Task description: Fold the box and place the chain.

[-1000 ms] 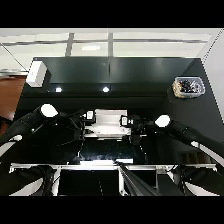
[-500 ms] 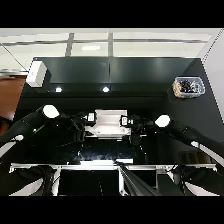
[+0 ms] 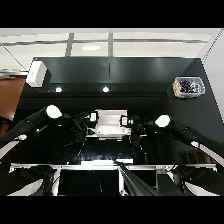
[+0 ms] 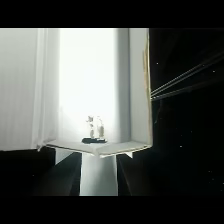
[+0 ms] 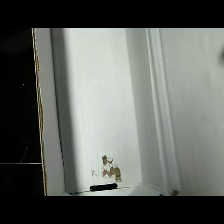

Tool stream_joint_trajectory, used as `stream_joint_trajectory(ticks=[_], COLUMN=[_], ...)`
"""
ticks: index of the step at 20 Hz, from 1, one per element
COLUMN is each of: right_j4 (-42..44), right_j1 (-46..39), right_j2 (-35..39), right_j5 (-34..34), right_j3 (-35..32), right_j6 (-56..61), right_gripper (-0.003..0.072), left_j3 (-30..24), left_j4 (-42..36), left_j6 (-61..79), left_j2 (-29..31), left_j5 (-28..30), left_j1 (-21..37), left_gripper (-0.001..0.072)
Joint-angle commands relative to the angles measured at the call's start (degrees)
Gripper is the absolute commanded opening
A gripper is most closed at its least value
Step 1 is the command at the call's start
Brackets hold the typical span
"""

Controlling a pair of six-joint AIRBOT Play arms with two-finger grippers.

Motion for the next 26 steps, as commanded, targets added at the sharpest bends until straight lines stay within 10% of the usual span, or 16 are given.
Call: stream_joint_trajectory(ticks=[1, 20, 23, 26], right_j4=[0.00, 0.00, 0.00, 0.00], right_j1=[0.02, 0.02, 0.02, 0.02], right_j2=[-0.02, -0.02, -0.02, -0.02], right_j5=[0.00, 0.02, 0.02, 0.00], right_j3=[0.04, 0.04, 0.04, 0.04], right_j6=[0.00, 0.00, 0.00, 0.00], right_gripper=[0.0526, 0.0526, 0.0526, 0.0526], left_j3=[-0.02, -0.31, -0.31, -0.31], left_j4=[-0.17, -4.81, -4.79, -4.31], left_j6=[-0.04, -0.04, -0.07, -0.07], left_j2=[-0.15, -1.01, -1.01, -1.01], left_j5=[0.66, 3.30, 3.32, 3.21], left_j1=[-0.28, -3.85, -3.82, -3.85], left_gripper=[0.0260, 0.0181, 0.0419, 0.0254])
